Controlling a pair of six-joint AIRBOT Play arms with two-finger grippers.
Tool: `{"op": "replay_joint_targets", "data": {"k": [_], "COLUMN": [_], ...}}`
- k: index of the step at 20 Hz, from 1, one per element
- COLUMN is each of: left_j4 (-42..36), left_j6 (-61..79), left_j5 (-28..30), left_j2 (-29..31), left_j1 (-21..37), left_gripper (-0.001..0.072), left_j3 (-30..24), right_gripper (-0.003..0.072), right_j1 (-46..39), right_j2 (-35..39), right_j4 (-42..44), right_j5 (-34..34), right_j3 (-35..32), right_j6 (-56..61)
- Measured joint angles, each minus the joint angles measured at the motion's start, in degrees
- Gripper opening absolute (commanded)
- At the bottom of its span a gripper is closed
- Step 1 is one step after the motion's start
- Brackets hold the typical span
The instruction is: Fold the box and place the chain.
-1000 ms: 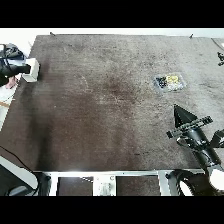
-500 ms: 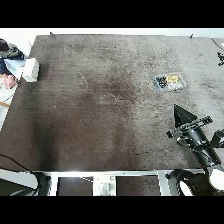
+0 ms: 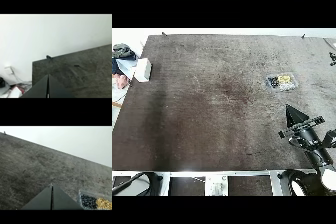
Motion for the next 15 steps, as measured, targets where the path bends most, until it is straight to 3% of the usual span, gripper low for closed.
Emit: {"op": "replay_joint_targets", "data": {"k": [5,8,11,15], "left_j4": [-9.94,-12.39,-13.49,-13.9], "left_j6": [8.57,9.75,9.14,8.52], "left_j5": [15.65,22.67,27.78,28.37], "left_j2": [23.34,36.76,48.0,54.45], "left_j1": [-6.16,-10.36,-12.37,-13.27], "left_gripper": [0.0004,0.0004,0.0008,0.0008], "left_j3": [-28.74,-42.29,-52.04,-58.01], "right_gripper": [-0.0014,-0.0014,-0.0014,-0.0014], "right_j1": [0.0,0.0,0.0,0.0], "right_j2": [0.0,0.02,0.02,0.0], "right_j4": [0.0,0.0,0.0,0.0], "right_j5": [0.0,0.0,0.0,-0.02], "right_j3": [0.0,0.0,0.0,0.0], "right_j6": [0.0,0.0,0.0,0.0]}}
